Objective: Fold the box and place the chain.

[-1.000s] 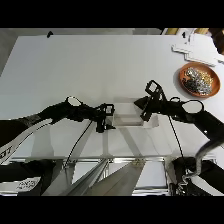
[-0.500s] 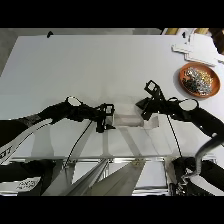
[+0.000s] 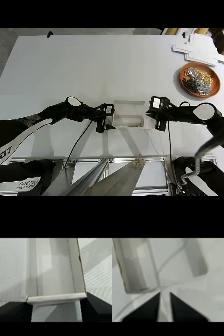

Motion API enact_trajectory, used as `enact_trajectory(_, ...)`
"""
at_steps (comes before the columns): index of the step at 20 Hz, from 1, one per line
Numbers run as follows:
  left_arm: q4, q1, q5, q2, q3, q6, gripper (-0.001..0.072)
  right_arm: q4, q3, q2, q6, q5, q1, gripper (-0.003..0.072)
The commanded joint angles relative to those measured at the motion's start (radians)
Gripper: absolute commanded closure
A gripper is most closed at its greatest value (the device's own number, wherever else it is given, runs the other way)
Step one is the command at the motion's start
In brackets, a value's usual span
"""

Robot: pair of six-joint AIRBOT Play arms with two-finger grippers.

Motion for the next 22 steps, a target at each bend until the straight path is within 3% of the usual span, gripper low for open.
enact_trajectory(1, 0.0, 0.0, 0.0, 0.0, 0.0, 0.0, 0.0506, -0.089, -0.02, -0.026, -0.065, 0.003, -0.004, 0.024)
enact_trajectory(3, 0.0, 0.0, 0.001, 0.0, 0.0, 0.0, 0.0506, -0.084, -0.02, -0.058, -0.086, -0.003, 0.008, 0.0425)
enact_trajectory(5, 0.0, 0.0, 0.0, 0.0, 0.0, 0.0, 0.0506, -0.066, -0.021, -0.083, -0.16, 0.004, 0.035, 0.0431)
enact_trajectory(8, 0.0, 0.0, 0.0, 0.0, 0.0, 0.0, 0.0506, 0.019, -0.021, -0.134, -0.238, 0.005, 0.058, 0.0507)
enact_trajectory(12, 0.0, 0.0, 0.0, 0.0, 0.0, 0.0, 0.0505, 0.122, -0.021, -0.196, -0.267, 0.003, 0.057, 0.053)
enact_trajectory(19, 0.0, 0.0, 0.0, 0.0, 0.0, 0.0, 0.0505, 0.253, -0.022, -0.258, -0.304, -0.008, 0.058, 0.0526)
enact_trajectory(20, 0.0, 0.0, 0.0, 0.0, 0.0, 0.0, 0.0505, 0.262, -0.023, -0.261, -0.304, -0.008, 0.058, 0.0494)
enact_trajectory(22, 0.0, 0.0, 0.0, 0.0, 0.0, 0.0, 0.0505, 0.272, -0.024, -0.265, -0.319, -0.008, 0.057, 0.0338)
